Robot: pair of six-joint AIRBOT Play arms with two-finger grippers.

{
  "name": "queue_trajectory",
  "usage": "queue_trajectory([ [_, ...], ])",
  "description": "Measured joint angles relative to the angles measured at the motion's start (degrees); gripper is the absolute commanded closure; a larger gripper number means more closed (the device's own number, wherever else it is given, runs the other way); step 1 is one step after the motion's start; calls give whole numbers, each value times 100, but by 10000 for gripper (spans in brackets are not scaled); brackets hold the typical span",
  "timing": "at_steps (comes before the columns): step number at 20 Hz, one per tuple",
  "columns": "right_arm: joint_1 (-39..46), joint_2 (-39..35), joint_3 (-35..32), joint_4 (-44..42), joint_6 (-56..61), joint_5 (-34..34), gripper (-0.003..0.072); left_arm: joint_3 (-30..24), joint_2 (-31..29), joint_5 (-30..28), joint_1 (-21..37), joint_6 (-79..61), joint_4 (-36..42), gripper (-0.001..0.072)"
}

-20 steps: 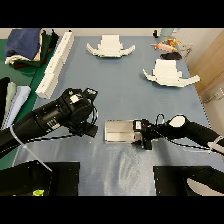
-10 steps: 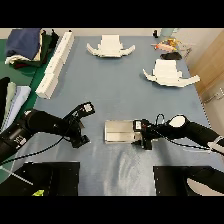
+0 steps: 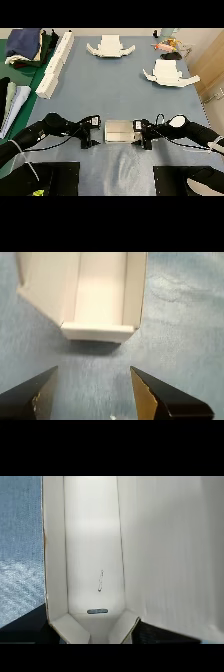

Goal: Fold the box.

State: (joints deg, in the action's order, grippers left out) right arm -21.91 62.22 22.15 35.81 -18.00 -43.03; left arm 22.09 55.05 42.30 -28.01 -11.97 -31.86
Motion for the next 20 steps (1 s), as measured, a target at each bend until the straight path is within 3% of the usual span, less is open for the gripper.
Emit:
queue_trajectory([
  [11,2,0,0,-2,0,2,244,299,894,-365,-581,-603,968,8],
  [20,2,0,0,-2,0,2,244,422,1139,-422,-697,-201,761,8],
])
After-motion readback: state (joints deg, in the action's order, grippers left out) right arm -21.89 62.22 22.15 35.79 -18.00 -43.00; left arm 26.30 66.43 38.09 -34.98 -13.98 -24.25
